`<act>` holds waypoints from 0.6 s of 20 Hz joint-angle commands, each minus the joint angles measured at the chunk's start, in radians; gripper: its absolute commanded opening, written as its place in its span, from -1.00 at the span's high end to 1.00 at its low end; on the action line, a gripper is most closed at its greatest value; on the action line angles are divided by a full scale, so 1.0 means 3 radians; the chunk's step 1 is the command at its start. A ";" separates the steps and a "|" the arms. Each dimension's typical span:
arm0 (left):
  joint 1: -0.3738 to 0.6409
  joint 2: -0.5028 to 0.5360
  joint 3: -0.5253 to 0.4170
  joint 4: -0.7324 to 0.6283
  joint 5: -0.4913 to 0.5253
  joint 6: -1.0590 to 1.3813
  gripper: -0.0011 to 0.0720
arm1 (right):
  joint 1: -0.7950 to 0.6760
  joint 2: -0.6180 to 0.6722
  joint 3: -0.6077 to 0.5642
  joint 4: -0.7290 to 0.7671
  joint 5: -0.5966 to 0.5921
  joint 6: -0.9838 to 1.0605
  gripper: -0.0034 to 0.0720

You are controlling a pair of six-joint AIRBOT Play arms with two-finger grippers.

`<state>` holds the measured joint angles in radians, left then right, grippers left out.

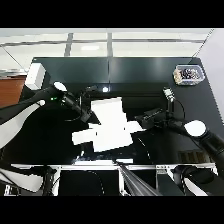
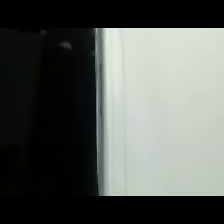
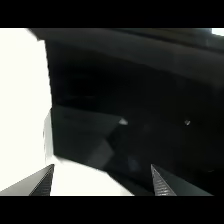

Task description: Fold the box and place the chain.

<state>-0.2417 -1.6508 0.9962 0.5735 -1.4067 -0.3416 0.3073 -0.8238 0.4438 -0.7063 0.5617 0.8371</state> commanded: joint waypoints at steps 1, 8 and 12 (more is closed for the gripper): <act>-0.0120 0.0521 -0.0454 -0.0209 0.0949 0.0678 0.90 | -0.0061 0.0003 0.0430 -0.1188 0.0566 -0.0032 -0.96; -0.0534 0.0698 -0.0525 0.0098 0.1807 0.1748 0.90 | 0.0224 -0.0001 0.0464 -0.1239 0.0865 -0.1054 -0.96; -0.0665 0.0673 -0.0525 0.0097 0.1943 0.1748 0.90 | 0.0366 -0.0003 0.0351 -0.1303 0.0918 -0.1254 -0.96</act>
